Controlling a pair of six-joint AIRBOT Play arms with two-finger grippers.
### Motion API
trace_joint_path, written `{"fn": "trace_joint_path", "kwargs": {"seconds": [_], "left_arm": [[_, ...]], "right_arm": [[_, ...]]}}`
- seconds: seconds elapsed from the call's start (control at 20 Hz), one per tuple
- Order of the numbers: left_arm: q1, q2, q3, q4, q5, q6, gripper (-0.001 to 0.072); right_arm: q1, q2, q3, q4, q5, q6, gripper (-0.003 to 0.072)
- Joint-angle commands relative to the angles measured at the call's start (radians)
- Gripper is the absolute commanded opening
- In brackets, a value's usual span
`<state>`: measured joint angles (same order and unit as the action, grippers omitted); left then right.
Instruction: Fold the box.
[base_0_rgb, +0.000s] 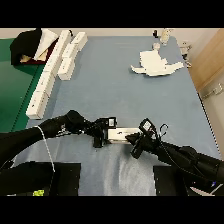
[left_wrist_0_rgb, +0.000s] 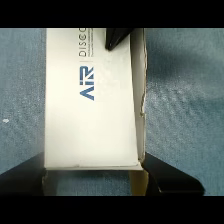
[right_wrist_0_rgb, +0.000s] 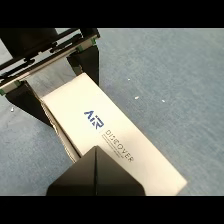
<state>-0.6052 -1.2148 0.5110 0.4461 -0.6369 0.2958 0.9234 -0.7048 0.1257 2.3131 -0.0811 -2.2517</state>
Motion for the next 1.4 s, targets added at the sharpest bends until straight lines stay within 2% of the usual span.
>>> {"fn": "trace_joint_path", "kwargs": {"seconds": [0.0,0.2,0.7,0.85,1.0,1.1,1.25,1.35], "left_arm": [[0.0,0.001,0.001,0.0,0.0,0.0,0.0488],[0.0,0.001,0.001,0.0,0.0,-0.001,0.0488],[0.0,0.001,0.001,0.0,0.0,0.0,0.0487],[0.0,0.001,0.001,0.0,0.0,0.0,0.0488],[0.0,0.001,0.001,0.0,0.0,-0.001,0.0488],[0.0,0.001,0.001,0.0,0.0,0.0,0.0487],[0.0,0.001,0.001,0.0,0.0,0.0,0.0488],[0.0,0.001,0.001,0.0,0.0,-0.001,0.0488]], "right_arm": [[0.001,0.026,0.015,-0.002,-0.002,0.0,0.0003],[0.001,0.068,0.023,-0.022,-0.002,0.0,0.0018],[0.001,0.07,0.041,-0.059,-0.006,0.0,0.0018],[-0.007,0.07,0.076,-0.078,-0.051,0.0,0.0018],[-0.069,0.065,0.168,-0.157,-0.173,0.013,0.0017],[-0.146,0.041,0.28,-0.298,-0.332,0.077,0.0017],[-0.259,-0.031,0.467,-0.573,-0.589,0.339,0.0016],[-0.356,-0.08,0.57,-0.66,-0.7,0.552,0.0016]]}}
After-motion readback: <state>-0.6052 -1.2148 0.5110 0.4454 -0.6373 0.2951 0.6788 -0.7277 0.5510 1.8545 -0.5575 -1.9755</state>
